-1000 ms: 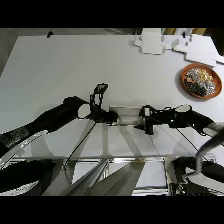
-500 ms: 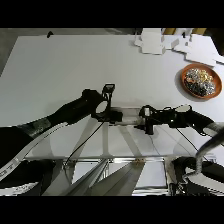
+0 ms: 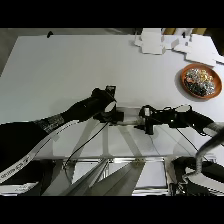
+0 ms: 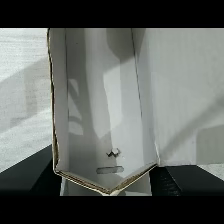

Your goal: Fold the box and place the chain.

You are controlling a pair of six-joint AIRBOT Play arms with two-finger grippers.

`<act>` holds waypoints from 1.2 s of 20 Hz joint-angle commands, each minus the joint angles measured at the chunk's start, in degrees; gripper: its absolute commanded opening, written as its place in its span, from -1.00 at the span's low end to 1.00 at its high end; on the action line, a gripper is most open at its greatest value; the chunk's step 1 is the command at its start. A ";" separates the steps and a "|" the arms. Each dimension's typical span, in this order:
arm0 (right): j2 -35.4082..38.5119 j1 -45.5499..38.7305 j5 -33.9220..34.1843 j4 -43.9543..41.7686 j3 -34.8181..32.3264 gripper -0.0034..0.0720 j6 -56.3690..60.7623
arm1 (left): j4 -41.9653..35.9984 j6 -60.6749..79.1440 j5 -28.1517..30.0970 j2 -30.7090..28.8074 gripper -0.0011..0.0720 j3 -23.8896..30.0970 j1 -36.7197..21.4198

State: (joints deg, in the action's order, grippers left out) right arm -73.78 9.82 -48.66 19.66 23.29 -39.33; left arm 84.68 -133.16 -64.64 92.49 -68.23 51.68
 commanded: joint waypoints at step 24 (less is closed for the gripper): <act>0.04 0.00 -0.02 0.00 -0.02 -0.01 0.02 | -2.62 12.55 -5.22 -7.10 0.59 -0.24 -4.63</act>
